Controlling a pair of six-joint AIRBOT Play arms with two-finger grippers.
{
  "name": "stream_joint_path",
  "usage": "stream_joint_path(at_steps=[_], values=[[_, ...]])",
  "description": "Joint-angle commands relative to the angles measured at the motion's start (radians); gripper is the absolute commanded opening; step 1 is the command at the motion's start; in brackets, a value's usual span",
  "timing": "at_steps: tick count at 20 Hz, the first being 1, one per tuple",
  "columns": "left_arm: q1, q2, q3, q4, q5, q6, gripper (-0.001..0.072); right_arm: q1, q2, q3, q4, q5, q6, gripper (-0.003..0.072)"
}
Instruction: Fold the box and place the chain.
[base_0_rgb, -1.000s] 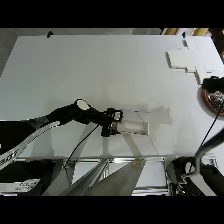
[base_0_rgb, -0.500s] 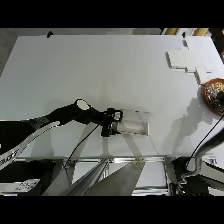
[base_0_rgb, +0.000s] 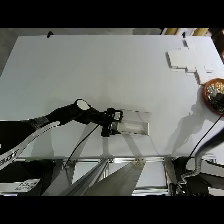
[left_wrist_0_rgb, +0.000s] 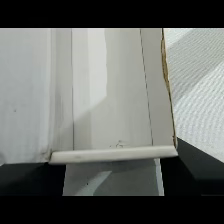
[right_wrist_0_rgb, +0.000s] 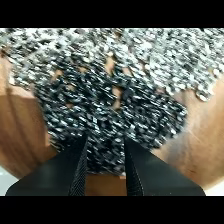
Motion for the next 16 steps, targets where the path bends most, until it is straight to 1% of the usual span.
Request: stream_joint_path(at_steps=[1, 5, 6, 7, 10, 11, 12, 16], values=[[0.001, 0.000, 0.001, 0.000, 0.000, 0.000, 0.0134, -0.002, -0.005, 0.001, 0.080, -0.033, -0.050, 0.0225], [0.001, 0.000, 0.001, 0.000, 0.000, 0.000, 0.0134, -0.002, -0.018, 0.001, 0.066, -0.027, -0.049, 0.0219], [0.001, 0.000, 0.001, 0.000, 0.000, 0.000, 0.0134, -0.002, -0.027, 0.001, 0.066, -0.014, -0.049, 0.0174], [0.001, 0.000, 0.001, 0.000, 0.000, 0.000, 0.0134, -0.002, -0.038, 0.001, 0.062, 0.000, -0.049, 0.0161], [0.001, 0.000, 0.001, 0.000, 0.000, 0.000, 0.0134, -0.002, -0.047, 0.001, 0.058, 0.023, -0.049, 0.0156], [0.001, 0.000, 0.001, 0.000, 0.000, 0.000, 0.0134, -0.002, -0.040, 0.001, 0.058, 0.023, -0.054, 0.0071], [0.001, 0.000, 0.001, 0.000, 0.000, 0.000, 0.0134, -0.002, -0.024, 0.001, 0.059, 0.023, -0.076, 0.0023], [0.001, 0.000, 0.001, 0.000, 0.000, 0.000, 0.0134, -0.002, 0.092, 0.001, 0.059, 0.019, -0.101, 0.0023]])
